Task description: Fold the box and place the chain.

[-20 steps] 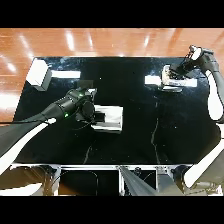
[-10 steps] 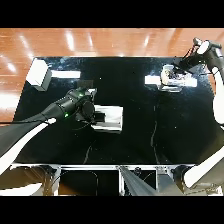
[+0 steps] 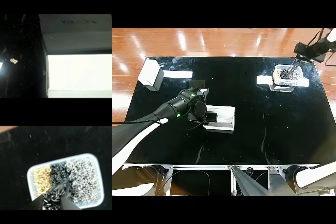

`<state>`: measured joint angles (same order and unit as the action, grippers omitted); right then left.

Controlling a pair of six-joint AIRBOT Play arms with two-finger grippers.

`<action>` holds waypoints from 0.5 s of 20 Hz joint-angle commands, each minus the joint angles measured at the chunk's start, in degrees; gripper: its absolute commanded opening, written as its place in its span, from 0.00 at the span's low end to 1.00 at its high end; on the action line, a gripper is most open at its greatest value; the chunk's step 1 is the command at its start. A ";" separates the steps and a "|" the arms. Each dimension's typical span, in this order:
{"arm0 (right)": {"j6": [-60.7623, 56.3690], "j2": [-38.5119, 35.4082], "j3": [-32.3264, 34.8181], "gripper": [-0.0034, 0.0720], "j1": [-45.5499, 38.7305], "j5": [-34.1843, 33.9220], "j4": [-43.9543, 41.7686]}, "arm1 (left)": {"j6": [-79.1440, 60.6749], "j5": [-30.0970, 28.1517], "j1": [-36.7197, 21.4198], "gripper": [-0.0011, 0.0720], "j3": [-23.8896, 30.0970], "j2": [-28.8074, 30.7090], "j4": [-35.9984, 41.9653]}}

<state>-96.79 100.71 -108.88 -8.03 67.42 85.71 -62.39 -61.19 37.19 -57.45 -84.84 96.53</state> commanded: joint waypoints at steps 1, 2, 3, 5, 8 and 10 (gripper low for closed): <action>1.51 -4.94 -0.04 0.08 -0.04 0.07 0.22 | -0.02 -0.24 0.00 0.04 -0.02 0.00 0.02; 1.79 -6.45 -0.04 0.08 -0.04 0.33 0.17 | -0.02 -0.24 0.00 0.04 -0.02 0.00 0.09; 2.49 -7.82 -0.04 0.08 -0.04 0.70 0.02 | -0.02 -0.24 0.00 0.04 -0.02 0.00 0.24; 3.65 -10.86 -0.04 0.08 -0.04 1.60 -0.02 | -0.02 -0.24 0.00 0.04 -0.02 0.00 0.22; 4.92 -15.85 -0.04 0.08 -0.04 1.77 -0.20 | -0.02 -0.24 0.00 0.04 -0.02 0.00 0.22; 5.46 -19.21 -0.04 0.08 -0.04 2.01 -0.20 | -0.02 -0.24 0.00 0.04 -0.02 0.00 0.22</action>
